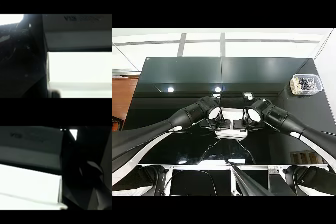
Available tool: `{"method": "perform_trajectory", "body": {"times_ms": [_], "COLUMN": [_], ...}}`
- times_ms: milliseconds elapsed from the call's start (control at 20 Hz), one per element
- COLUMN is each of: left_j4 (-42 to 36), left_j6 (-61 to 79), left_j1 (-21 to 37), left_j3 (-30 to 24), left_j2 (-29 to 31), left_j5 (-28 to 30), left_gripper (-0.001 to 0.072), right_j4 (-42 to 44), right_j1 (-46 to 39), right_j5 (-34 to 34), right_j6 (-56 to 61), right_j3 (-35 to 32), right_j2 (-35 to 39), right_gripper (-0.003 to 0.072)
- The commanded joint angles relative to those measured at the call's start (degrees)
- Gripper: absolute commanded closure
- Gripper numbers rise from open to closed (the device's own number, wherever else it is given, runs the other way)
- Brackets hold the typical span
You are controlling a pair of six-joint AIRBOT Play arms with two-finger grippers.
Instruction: Fold the box and place the chain.
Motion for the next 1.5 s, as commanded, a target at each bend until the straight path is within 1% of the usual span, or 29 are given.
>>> {"method": "perform_trajectory", "body": {"times_ms": [0,250,300,400,450,650,750,800,850,1000,1050,1100,1150,1300,1400,1450], "left_j4": [0.0,0.0,0.0,0.0,0.0,0.0,0.0,0.0,0.0,0.0,0.0,0.0,0.0,0.0,0.0,0.0], "left_j6": [0.0,0.0,0.0,0.0,0.0,0.0,0.0,0.0,0.0,0.0,0.0,0.0,0.0,0.0,0.0,0.0], "left_j1": [0.0,0.0,0.0,0.0,0.0,0.0,0.0,0.0,0.0,0.0,0.0,0.0,0.0,0.0,0.0,0.0], "left_j3": [0.0,0.0,0.0,0.0,0.0,0.0,0.0,0.0,0.0,0.0,0.0,0.0,0.0,0.0,0.0,0.0], "left_j2": [0.0,0.0,0.0,0.0,0.0,0.0,0.0,0.0,0.0,0.0,0.0,0.0,0.0,0.0,0.0,0.0], "left_j5": [0.0,0.0,0.0,0.0,0.0,0.0,0.0,0.0,0.0,0.0,0.0,0.0,0.0,0.0,-0.1,-0.1], "left_gripper": [0.0684,0.0684,0.0684,0.0684,0.0684,0.0684,0.0684,0.0684,0.0684,0.0684,0.0684,0.0684,0.0684,0.0684,0.0684,0.0684], "right_j4": [-0.5,0.6,0.4,0.4,0.5,0.5,0.5,0.6,0.5,0.5,0.5,0.5,0.4,-0.5,-0.4,-1.2], "right_j1": [0.2,0.2,0.2,0.2,0.2,0.2,0.2,0.2,0.2,0.2,0.2,0.1,0.0,-0.1,-0.4,-0.4], "right_j5": [0.8,1.4,1.1,0.5,0.2,0.3,0.5,0.5,0.5,0.1,0.2,0.2,0.7,2.2,3.4,4.3], "right_j6": [2.8,2.9,2.9,3.2,3.4,3.6,3.6,3.6,3.6,3.6,3.6,3.5,3.3,0.3,-2.7,-4.7], "right_j3": [0.2,0.2,0.2,0.2,0.2,0.2,0.2,0.2,0.2,0.2,0.2,0.2,0.2,0.2,0.3,0.3], "right_j2": [-0.5,-2.7,-2.8,-2.8,-2.8,-2.8,-2.8,-2.8,-2.8,-2.8,-2.7,-2.5,-2.0,2.3,8.3,12.4], "right_gripper": [0.0435,0.0436,0.0525,0.0636,0.0673,0.0671,0.0491,0.0504,0.0672,0.0673,0.0665,0.0488,0.0337,0.0338,0.0337,0.0337]}}
